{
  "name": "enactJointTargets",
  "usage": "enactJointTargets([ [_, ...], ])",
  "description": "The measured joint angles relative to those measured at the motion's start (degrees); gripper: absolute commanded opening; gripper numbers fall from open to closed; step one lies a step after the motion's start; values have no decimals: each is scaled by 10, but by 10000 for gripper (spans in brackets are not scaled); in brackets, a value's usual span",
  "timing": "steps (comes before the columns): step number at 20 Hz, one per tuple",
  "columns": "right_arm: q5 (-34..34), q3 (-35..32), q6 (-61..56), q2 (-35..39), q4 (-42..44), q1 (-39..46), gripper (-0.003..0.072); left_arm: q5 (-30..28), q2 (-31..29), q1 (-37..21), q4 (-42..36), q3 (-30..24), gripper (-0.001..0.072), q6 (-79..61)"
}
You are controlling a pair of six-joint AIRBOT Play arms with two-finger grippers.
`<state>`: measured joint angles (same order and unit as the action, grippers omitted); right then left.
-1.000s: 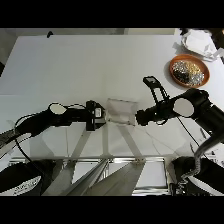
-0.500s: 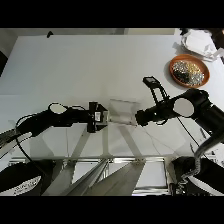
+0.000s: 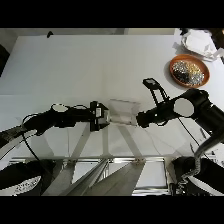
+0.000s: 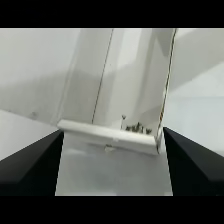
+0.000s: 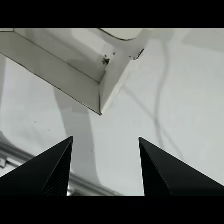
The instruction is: Fold the box and place the chain.
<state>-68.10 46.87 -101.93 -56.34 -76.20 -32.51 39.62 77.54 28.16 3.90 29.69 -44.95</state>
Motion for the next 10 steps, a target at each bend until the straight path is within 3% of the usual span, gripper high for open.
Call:
enactJointTargets([
  [10,-4,0,0,3,-4,0,460,57,2,1,-11,0,690,-25],
])
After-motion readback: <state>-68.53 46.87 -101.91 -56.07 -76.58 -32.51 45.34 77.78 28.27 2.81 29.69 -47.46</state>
